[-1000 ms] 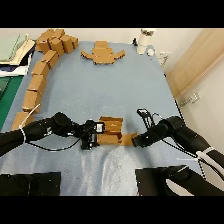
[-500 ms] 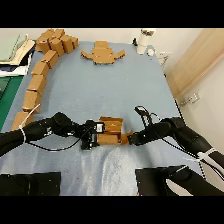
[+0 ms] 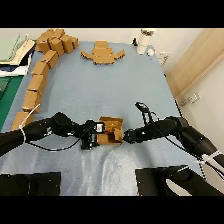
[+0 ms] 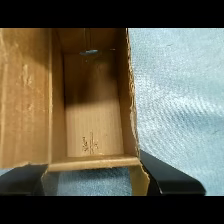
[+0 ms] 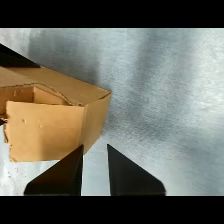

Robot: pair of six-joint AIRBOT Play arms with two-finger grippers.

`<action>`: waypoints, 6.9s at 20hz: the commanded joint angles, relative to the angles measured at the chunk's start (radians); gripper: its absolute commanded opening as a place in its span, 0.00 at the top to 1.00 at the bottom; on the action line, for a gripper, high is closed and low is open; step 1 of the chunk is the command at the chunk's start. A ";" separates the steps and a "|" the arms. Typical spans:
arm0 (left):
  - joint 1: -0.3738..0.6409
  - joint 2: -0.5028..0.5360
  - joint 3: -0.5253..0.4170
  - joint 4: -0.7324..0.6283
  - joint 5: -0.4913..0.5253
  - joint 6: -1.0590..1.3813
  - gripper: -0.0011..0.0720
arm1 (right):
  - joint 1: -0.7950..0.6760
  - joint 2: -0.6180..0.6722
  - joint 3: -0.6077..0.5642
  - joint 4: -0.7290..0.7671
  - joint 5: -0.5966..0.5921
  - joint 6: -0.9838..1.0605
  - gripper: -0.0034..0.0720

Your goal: Fold the box.

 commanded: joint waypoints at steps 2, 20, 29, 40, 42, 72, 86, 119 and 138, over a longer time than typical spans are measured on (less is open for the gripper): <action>0.000 -0.001 0.000 0.000 0.000 0.000 0.36 | 0.001 0.002 0.002 0.035 -0.003 0.000 0.64; 0.000 -0.001 0.000 0.000 0.000 0.000 0.36 | 0.001 0.006 0.036 0.004 -0.006 0.056 0.64; 0.000 -0.001 0.000 0.000 0.000 0.000 0.36 | 0.069 -0.080 0.047 -0.004 0.032 0.103 0.46; 0.000 -0.001 0.000 0.000 0.000 0.000 0.36 | 0.364 -0.352 0.310 -0.495 -0.125 0.651 0.42; 0.000 -0.001 0.000 0.000 0.000 0.000 0.36 | 0.383 -0.393 0.350 -0.498 -0.138 0.692 0.41; 0.000 -0.001 0.000 0.000 0.000 0.000 0.36 | 0.412 -0.341 0.387 -0.512 -0.214 0.844 0.27; 0.000 -0.001 0.000 0.000 0.000 0.000 0.36 | 0.115 -0.171 0.455 -0.636 -0.451 0.600 0.95; 0.000 -0.001 0.000 0.000 0.000 0.000 0.36 | 0.318 0.007 -0.061 0.052 0.380 -0.988 0.95; 0.000 -0.001 0.000 0.000 0.001 0.000 0.36 | 0.505 0.024 -0.063 -0.338 0.510 -0.969 0.36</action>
